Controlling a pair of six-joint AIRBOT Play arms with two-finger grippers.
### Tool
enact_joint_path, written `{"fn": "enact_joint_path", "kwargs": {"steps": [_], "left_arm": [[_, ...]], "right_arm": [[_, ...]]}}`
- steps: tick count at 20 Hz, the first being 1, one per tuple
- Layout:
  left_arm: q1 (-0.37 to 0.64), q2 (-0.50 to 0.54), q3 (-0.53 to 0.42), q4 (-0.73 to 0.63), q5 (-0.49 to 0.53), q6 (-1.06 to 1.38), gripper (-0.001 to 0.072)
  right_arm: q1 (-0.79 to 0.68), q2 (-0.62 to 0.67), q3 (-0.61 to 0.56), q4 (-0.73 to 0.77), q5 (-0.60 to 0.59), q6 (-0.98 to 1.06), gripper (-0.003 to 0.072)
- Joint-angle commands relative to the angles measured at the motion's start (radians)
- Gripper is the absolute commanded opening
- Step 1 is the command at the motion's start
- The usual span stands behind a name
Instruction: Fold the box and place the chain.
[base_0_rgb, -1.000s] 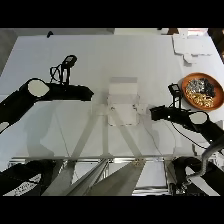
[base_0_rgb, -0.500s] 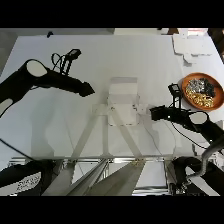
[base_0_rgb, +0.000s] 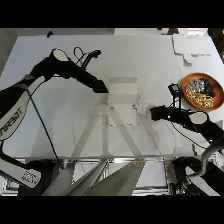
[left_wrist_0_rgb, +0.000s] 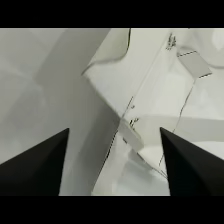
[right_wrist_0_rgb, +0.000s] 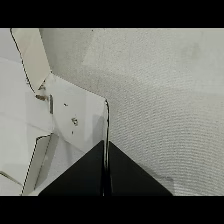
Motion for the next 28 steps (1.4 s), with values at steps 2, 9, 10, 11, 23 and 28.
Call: {"fn": "enact_joint_path", "kwargs": {"steps": [2, 9, 10, 11, 23, 28], "left_arm": [[-0.052, -0.125, 0.077, -0.047, -0.024, 0.097, 0.0658], [-0.079, -0.134, 0.077, -0.036, -0.124, 0.303, 0.0628], [-0.08, -0.134, 0.077, -0.035, -0.129, 0.318, 0.061], [-0.081, -0.134, 0.077, -0.036, -0.127, 0.323, 0.0537], [-0.087, -0.158, 0.077, -0.091, -0.113, 0.401, 0.0004], [-0.093, -0.158, 0.077, -0.091, -0.113, 0.399, 0.0011]], "right_arm": [[0.001, -0.001, -0.001, 0.0, 0.0, 0.0, 0.0016], [0.001, -0.001, -0.001, 0.0, 0.0, 0.0, 0.0016], [0.001, -0.001, -0.001, 0.0, 0.0, 0.0, 0.0016], [0.001, -0.001, -0.001, 0.0, 0.0, 0.0, 0.0016], [0.001, -0.001, -0.001, 0.0, 0.0, 0.0, 0.0016], [0.001, -0.001, -0.001, 0.0, 0.0, 0.0, 0.0016]]}}
